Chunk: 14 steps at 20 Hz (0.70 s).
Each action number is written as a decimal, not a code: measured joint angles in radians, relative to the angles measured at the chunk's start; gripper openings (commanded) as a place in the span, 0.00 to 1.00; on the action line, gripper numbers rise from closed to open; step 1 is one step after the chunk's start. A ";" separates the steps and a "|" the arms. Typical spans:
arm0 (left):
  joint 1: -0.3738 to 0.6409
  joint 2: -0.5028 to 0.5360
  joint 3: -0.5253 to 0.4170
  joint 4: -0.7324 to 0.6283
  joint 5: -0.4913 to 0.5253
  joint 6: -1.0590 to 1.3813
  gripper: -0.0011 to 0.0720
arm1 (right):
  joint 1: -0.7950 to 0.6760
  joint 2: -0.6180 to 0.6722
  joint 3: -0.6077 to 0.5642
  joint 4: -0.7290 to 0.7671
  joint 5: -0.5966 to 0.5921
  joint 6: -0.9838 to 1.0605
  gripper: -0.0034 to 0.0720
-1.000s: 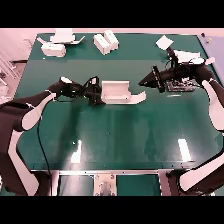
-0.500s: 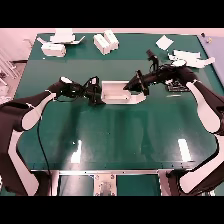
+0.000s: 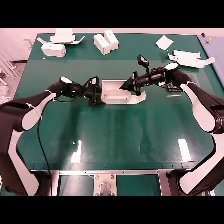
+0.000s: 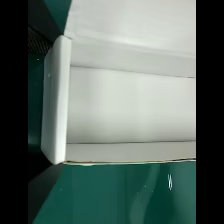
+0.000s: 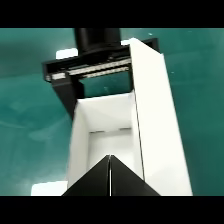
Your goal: Fold the box and place the chain.
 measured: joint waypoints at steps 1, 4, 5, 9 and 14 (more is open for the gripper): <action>0.000 0.000 0.000 0.000 0.000 0.000 0.72 | 0.000 -0.001 0.005 -0.002 -0.019 -0.005 0.07; 0.000 0.000 0.000 0.000 0.000 0.000 0.72 | 0.000 -0.002 0.023 -0.002 -0.060 -0.014 0.07; 0.000 0.000 0.000 0.000 0.000 0.000 0.72 | 0.000 -0.002 0.027 -0.002 -0.072 -0.015 0.07; 0.000 0.000 0.000 0.000 0.000 0.000 0.72 | 0.000 -0.018 0.036 -0.002 -0.117 -0.026 0.07; 0.000 0.000 0.000 0.000 0.000 0.000 0.72 | 0.000 -0.073 0.049 -0.002 -0.150 -0.037 0.07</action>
